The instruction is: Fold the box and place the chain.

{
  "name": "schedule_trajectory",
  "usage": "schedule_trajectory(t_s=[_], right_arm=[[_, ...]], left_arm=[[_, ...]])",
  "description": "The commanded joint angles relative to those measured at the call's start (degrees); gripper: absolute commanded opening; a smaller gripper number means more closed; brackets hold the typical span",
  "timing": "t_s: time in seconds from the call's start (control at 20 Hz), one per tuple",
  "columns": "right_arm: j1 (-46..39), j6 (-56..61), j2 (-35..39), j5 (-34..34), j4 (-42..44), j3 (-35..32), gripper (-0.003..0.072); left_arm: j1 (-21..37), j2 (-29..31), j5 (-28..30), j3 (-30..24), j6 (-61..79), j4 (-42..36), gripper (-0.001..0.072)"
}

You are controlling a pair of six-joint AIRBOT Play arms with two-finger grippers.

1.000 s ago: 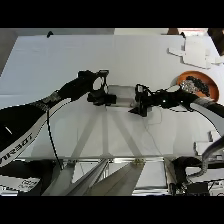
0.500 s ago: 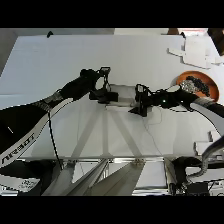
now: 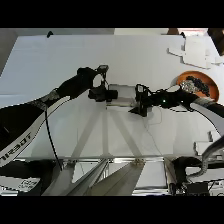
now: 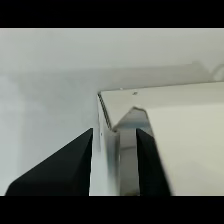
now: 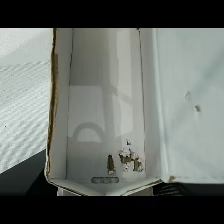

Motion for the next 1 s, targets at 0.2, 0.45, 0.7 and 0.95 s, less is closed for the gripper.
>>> schedule_trajectory(t_s=[0.2,0.45,0.7,0.95], right_arm=[[0.00,0.02,-0.02,0.11,0.07,0.04,0.0503],[0.00,0.02,-0.02,0.11,0.07,0.04,0.0503],[0.00,0.02,-0.02,0.11,0.07,0.04,0.0503],[0.00,0.02,-0.02,0.11,0.07,0.02,0.0503]], left_arm=[[4.59,9.20,-3.58,0.02,11.80,-2.67,0.0302],[11.54,16.59,-6.40,-0.02,33.62,-10.25,0.0302],[18.97,17.42,-9.55,-3.89,68.06,-20.81,0.0395],[23.02,17.40,-3.78,-15.85,96.32,-28.46,0.0482]])
